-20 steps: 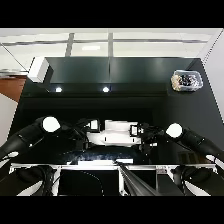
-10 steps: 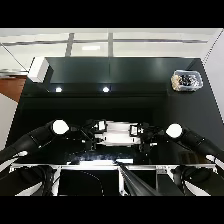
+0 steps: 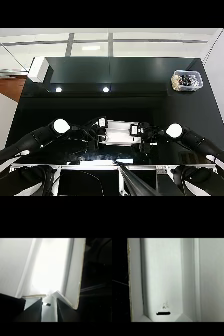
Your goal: Fold the box and place the chain.
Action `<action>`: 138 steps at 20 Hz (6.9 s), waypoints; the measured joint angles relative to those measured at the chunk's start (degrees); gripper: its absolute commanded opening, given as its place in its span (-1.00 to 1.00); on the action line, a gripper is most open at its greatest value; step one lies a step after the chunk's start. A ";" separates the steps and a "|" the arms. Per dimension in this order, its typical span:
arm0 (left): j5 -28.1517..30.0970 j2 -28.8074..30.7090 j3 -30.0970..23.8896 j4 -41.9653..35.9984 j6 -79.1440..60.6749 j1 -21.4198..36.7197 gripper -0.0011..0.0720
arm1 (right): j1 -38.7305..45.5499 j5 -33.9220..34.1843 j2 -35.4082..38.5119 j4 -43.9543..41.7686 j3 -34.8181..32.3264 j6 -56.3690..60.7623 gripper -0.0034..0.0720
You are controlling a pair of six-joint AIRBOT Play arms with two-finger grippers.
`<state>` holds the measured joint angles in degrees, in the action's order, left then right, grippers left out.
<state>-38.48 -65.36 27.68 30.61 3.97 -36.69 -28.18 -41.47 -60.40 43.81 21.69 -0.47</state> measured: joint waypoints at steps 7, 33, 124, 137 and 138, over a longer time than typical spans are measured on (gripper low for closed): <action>2.49 -2.01 0.00 -4.07 -3.17 -2.62 -0.37 | 0.00 0.00 0.00 0.00 0.00 0.00 0.50; -5.70 12.50 0.02 14.91 27.80 15.50 -0.89 | 0.00 0.37 0.00 -0.07 0.00 0.07 0.50; -17.88 -17.25 27.65 51.54 131.64 -18.03 -0.42 | 0.00 0.81 0.00 0.04 0.00 0.02 0.50; -21.00 -17.31 29.64 54.45 131.86 -18.03 -0.87 | 0.00 0.85 0.00 -0.09 0.00 0.07 0.50; -21.24 -17.31 29.64 54.66 132.17 -18.03 -0.90 | 0.00 0.72 0.00 -0.11 0.00 0.20 0.50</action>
<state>-59.72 -82.67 57.32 85.27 136.14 -54.72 -28.18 -40.75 -60.40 43.70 21.69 -0.27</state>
